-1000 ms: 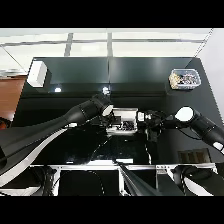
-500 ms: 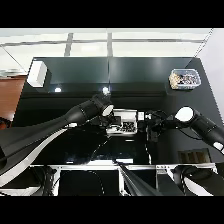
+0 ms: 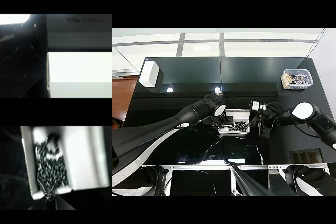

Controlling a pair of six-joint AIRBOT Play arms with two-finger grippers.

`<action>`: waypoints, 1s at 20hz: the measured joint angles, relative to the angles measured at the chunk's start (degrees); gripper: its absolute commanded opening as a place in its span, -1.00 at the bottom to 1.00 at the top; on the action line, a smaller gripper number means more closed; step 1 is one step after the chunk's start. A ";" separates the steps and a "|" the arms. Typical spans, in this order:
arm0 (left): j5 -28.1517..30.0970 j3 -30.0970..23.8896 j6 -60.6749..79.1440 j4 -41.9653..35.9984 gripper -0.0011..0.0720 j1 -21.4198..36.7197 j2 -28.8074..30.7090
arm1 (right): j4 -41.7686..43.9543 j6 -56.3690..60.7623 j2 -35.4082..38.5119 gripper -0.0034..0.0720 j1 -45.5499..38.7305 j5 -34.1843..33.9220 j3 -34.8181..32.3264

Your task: Fold the box and place the chain.

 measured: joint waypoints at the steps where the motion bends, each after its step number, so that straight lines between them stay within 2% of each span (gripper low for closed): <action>1: 0.02 0.00 0.02 0.00 -0.90 0.00 0.00 | 2.01 1.73 0.15 -0.87 0.17 0.13 0.33; 2: 0.02 0.00 0.00 0.00 -0.90 0.00 0.00 | 4.20 3.17 0.24 -0.76 0.44 0.09 0.48; 3: 0.02 0.00 0.02 0.00 -0.90 0.00 0.00 | 5.84 4.35 0.28 -0.15 0.83 -0.22 0.46; 4: 0.07 0.00 0.02 0.00 -0.90 0.00 0.00 | 7.28 5.53 0.35 -0.04 1.25 -1.11 0.46; 10: 0.07 0.00 0.04 0.02 -0.90 0.00 0.00 | 9.49 10.01 0.94 -0.04 -1.70 -3.26 0.35; 16: 0.24 0.00 0.07 0.02 -0.90 0.00 0.00 | 4.04 17.44 2.25 -0.04 -12.87 5.75 0.35; 20: 0.52 0.00 0.07 0.02 -0.90 0.00 -0.07 | 2.99 22.84 2.40 -0.04 -15.65 10.14 0.33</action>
